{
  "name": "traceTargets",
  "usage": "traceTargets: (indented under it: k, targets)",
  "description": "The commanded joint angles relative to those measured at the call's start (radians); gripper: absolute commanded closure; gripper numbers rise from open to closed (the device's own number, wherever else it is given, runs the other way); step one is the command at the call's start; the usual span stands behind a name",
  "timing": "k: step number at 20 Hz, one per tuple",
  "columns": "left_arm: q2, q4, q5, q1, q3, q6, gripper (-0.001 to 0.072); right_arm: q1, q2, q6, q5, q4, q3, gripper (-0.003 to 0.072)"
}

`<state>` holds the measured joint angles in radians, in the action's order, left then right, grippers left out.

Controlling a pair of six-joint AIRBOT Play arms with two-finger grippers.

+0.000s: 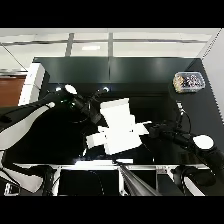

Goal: Fold the box and place the chain.

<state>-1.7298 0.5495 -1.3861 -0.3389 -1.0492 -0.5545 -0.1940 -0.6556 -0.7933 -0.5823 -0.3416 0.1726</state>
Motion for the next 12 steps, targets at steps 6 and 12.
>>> traceTargets:
  k: [6,12]
  targets:
    - [0.122,0.095,0.016,0.004,0.024,0.002,0.0687,0.035,0.000,0.002,-0.220,-0.415,0.255,-0.0009]
    - [0.261,0.015,0.260,-0.012,0.164,0.473,0.0685,0.041,-0.026,0.267,-0.212,-0.589,0.380,-0.0008]
